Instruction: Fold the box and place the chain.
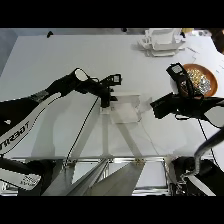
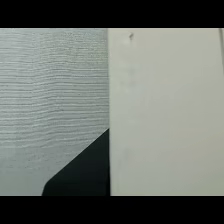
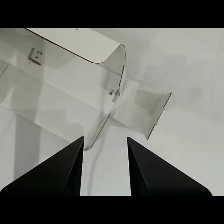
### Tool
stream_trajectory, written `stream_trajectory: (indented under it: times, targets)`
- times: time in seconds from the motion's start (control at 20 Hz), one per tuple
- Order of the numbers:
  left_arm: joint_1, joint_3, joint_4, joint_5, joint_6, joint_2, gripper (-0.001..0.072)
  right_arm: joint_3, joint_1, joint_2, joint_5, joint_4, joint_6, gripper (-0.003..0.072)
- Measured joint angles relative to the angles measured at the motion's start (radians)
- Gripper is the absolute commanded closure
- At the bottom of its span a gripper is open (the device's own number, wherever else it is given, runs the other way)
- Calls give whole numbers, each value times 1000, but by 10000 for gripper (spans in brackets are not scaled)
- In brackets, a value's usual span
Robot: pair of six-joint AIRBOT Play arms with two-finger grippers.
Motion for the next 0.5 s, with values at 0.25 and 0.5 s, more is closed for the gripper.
stream_trajectory:
  times: [0.25, 0.5]
  targets:
    - [0, 0, -1, -24, 5, -7, 703, 0, 0, 0, 0, 0, 0, 378]
    - [0, 0, -1, -34, 7, -10, 703, 0, 0, 0, 0, 0, 0, 378]
